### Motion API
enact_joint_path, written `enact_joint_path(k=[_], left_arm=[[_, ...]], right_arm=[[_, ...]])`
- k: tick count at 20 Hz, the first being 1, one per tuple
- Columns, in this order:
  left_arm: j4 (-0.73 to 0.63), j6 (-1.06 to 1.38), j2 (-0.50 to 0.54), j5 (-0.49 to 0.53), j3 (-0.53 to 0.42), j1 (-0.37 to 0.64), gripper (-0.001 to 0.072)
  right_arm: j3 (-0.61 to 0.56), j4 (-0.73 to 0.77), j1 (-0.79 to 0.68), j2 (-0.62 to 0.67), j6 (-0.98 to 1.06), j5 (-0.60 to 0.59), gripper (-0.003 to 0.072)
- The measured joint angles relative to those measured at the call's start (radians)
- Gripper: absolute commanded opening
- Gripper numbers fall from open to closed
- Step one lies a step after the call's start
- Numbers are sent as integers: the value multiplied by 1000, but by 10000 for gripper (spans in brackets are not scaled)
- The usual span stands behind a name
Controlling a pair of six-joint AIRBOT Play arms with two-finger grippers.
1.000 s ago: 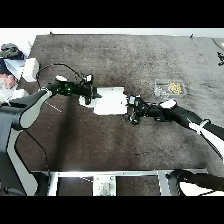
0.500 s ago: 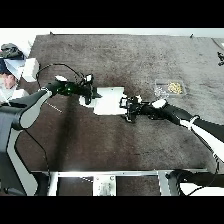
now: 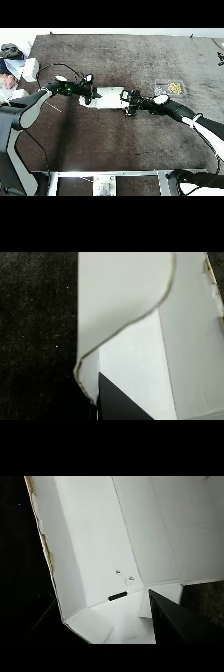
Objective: Fold the box and place the chain.
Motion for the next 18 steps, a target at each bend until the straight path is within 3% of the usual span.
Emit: enact_joint_path(k=[6,18], left_arm=[[-1,0,0,1,0,0,10],[-1,0,0,0,0,0,10]], right_arm=[[50,-11,-38,-5,6,19,661],[215,-23,-134,-144,11,250,662]])
